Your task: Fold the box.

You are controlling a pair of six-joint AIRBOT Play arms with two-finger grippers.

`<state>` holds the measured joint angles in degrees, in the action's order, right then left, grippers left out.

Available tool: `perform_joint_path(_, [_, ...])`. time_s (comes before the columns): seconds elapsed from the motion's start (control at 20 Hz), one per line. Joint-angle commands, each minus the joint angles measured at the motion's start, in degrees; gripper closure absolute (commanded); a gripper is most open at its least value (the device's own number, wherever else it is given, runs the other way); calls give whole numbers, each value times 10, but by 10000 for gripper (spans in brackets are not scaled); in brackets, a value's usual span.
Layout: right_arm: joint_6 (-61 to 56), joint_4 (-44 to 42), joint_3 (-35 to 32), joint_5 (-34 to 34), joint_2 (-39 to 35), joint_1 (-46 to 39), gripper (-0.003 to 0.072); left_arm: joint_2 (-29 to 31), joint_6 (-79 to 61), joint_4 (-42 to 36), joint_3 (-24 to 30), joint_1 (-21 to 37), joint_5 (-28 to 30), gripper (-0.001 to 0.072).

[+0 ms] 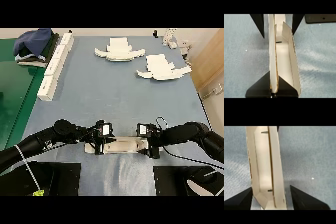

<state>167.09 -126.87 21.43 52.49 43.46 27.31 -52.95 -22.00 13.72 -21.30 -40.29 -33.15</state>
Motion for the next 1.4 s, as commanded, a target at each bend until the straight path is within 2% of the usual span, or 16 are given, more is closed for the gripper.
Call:
perform_joint_path(0.0, [12, 3, 0, 2, 11, -6, -34, 0, 0, 0, 0, 0, 0, 697])
perform_joint_path(0.2, [-10, 1, -3, 40, 10, -5, -34, 0, 0, 0, 0, 0, 0, 698])
perform_joint_path(0.4, [49, -19, -3, 6, 41, -4, -34, 0, 0, 0, 0, 0, 0, 697])
perform_joint_path(0.6, [51, -19, -3, -37, 60, -5, -34, 0, 0, 0, 0, 0, 0, 697])
perform_joint_path(1.1, [51, -19, -3, -27, 98, -3, -34, 0, 0, 0, 0, 0, 0, 697])
perform_joint_path(1.2, [51, -19, -3, -15, 98, 2, 39, 0, 0, 0, 0, 0, 0, 697])
perform_joint_path(1.35, [51, -19, -3, -14, 98, 2, 38, 0, 0, 0, 0, 0, 0, 697])
